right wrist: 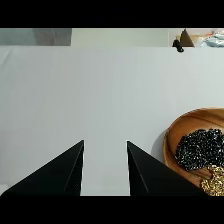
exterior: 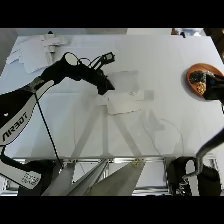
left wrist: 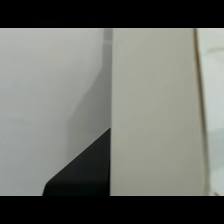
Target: Fold the box and place the chain.
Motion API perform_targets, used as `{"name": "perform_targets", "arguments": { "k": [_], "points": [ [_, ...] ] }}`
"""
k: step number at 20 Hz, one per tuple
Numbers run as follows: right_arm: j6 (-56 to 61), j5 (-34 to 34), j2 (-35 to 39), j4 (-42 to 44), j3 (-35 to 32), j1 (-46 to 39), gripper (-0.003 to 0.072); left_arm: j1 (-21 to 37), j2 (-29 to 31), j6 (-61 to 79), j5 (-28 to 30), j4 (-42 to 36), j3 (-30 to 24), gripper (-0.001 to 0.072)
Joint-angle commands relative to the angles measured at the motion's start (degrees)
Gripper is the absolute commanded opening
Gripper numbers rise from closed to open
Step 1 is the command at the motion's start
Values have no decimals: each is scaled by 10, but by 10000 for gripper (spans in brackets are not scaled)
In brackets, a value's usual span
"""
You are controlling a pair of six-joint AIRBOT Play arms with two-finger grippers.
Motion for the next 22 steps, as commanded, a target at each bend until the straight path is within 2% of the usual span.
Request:
{"name": "perform_targets", "arguments": {
  "k": [1,6,10,22],
  "points": [
    [17,15,-2,-13,0,-2,292,3,-23,97,30,-7,-3,9],
    [17,22,-3,-13,0,-2,292,-3,-36,191,25,-23,-3,9],
    [17,26,-3,-13,0,-2,292,-5,-50,189,4,-59,-3,8],
    [17,26,-3,-13,0,-2,292,-4,-73,187,1,-44,-3,10]
  ]
}}
